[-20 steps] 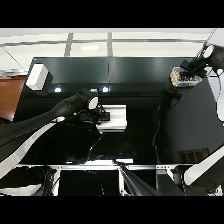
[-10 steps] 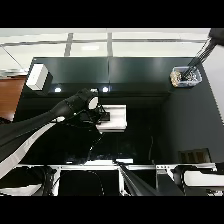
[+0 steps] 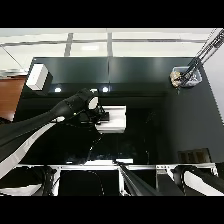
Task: Fold the box and place the chain.
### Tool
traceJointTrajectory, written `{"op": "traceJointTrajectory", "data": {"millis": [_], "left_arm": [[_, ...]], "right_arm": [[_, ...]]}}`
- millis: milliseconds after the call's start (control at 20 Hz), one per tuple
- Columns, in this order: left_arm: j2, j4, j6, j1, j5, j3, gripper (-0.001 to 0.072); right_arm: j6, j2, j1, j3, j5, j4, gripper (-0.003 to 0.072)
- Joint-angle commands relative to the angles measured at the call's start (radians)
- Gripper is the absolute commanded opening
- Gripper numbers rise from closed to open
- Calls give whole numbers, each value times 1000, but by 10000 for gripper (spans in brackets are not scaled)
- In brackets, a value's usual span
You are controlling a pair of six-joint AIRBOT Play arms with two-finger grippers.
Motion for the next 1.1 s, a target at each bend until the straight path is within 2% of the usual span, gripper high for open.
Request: {"op": "traceJointTrajectory", "data": {"millis": [0, 150, 400, 750, 1050], "left_arm": [[-1, 0, 0, 1, -1, 0, 27], [-1, 0, 0, 1, -2, 0, 27], [-1, 0, 0, 1, -2, 0, 27], [-1, 0, 0, 1, -1, 0, 27], [-1, 0, 0, 1, -2, 0, 27]], "right_arm": [[-43, 43, 1, 20, 87, 227, 7], [-62, 44, 2, 20, 171, 365, 8], [-63, 45, 114, 2, 249, 395, 8], [-45, 35, 346, -12, 172, 395, 7], [-36, -31, 512, -12, 113, 395, 8]]}}
